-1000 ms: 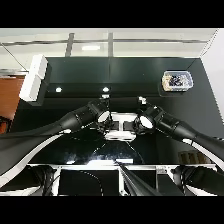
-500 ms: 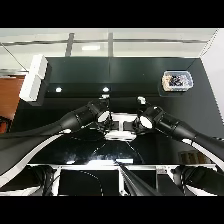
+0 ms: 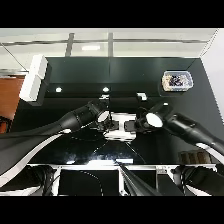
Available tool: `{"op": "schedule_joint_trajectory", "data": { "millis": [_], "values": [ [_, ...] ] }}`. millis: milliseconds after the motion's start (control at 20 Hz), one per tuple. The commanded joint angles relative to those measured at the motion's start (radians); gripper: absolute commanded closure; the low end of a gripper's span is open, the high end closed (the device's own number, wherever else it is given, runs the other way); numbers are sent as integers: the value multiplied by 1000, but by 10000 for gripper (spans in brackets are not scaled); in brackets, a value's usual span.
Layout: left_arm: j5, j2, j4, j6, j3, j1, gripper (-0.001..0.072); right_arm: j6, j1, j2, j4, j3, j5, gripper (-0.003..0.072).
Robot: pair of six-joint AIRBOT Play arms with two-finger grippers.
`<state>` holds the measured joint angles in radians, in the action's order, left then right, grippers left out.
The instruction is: Fold the box and place the chain.
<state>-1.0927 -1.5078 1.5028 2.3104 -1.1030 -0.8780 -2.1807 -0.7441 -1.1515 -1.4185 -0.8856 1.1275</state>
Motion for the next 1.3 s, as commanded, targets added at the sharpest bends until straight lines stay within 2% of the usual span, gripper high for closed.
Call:
{"op": "schedule_joint_trajectory", "data": {
  "millis": [0, 100, 200, 250, 300, 350, 400, 450, 500, 600, 650, 750, 850, 1000, 1100, 1250],
  "values": [
    [0, 0, 0, 1, 0, 0, 685, 181, 33, 150, 3, -23, 146, 290],
    [-1, 0, 0, 1, 0, 0, 684, 273, 84, 254, -61, -23, 240, 290],
    [-1, 0, 0, 1, 0, 0, 685, 305, 154, 324, -319, -21, 283, 291],
    [-1, 0, 0, 1, 0, 0, 685, 305, 198, 332, -500, -21, 270, 291],
    [0, 0, 0, 1, 0, 0, 684, 305, 246, 330, -621, -18, 211, 291],
    [1, 0, 0, 1, 0, 0, 685, 305, 309, 330, -671, -6, 85, 291],
    [5, 0, 3, 1, 0, 0, 685, 303, 376, 327, -665, 8, -56, 290],
    [11, -1, 3, 1, 0, 0, 685, 301, 446, 309, -645, 23, -195, 254],
    [11, -1, 3, 1, 0, 0, 685, 267, 513, 266, -628, 24, -280, -34],
    [11, -1, 3, 1, 0, 0, 685, 250, 637, 141, -529, 0, -378, -34],
    [11, -1, 3, 1, 0, 0, 684, 251, 702, 50, -443, -49, -392, -34],
    [11, -1, 4, 1, 0, 0, 685, 251, 801, -142, -296, -219, -343, -34],
    [13, -1, 3, 1, 0, 0, 685, 251, 871, -341, -175, -444, -224, -34],
    [13, -1, 3, 1, 0, 0, 685, 187, 912, -579, -96, -738, -43, -34],
    [14, -1, 3, 1, 0, 0, 685, 55, 912, -672, -134, -848, 11, -34],
    [14, -1, 3, 1, 0, 0, 685, -140, 912, -722, -137, -875, -33, -34]
  ]
}}
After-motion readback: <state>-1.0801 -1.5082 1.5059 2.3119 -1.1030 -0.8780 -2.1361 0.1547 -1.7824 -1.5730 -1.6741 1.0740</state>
